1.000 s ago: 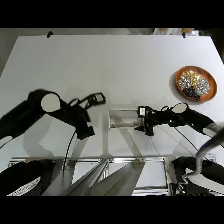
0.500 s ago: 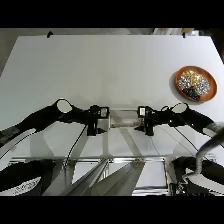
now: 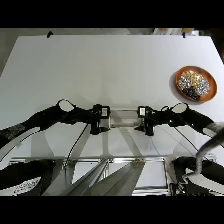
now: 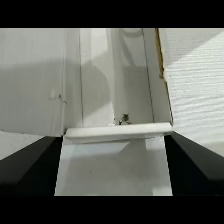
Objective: Fold the box and place the chain.
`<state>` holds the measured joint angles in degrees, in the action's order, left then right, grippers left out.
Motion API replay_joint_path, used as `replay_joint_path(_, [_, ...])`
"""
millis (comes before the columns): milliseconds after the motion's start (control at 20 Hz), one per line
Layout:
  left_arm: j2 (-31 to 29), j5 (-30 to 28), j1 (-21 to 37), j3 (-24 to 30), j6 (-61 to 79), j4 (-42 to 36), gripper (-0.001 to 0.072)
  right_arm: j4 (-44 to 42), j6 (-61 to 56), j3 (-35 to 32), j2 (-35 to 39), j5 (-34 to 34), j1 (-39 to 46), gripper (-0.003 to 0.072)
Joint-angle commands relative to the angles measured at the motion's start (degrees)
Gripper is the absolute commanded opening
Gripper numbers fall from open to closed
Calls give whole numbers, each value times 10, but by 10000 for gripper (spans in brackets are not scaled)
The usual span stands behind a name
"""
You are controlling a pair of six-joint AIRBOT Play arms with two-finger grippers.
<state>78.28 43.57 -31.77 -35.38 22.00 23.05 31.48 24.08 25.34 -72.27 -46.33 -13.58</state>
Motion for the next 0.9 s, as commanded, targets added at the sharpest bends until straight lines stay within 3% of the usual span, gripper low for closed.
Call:
replay_joint_path(0, [7,-1,-2,0,11,-20,700,0,0,0,0,0,0,377])
replay_joint_path(400, [33,-10,-9,0,11,-61,689,0,0,0,0,0,0,377])
replay_joint_path(450, [33,-11,-9,0,11,-64,659,0,0,0,0,0,0,377])
replay_joint_path(550, [33,-8,-9,0,11,-63,360,0,0,0,0,0,0,377])
replay_joint_path(600, [33,-4,-9,0,11,-63,305,0,0,0,0,0,0,377])
replay_joint_path(850, [33,-1,-7,0,0,-56,311,0,0,0,0,0,0,377])
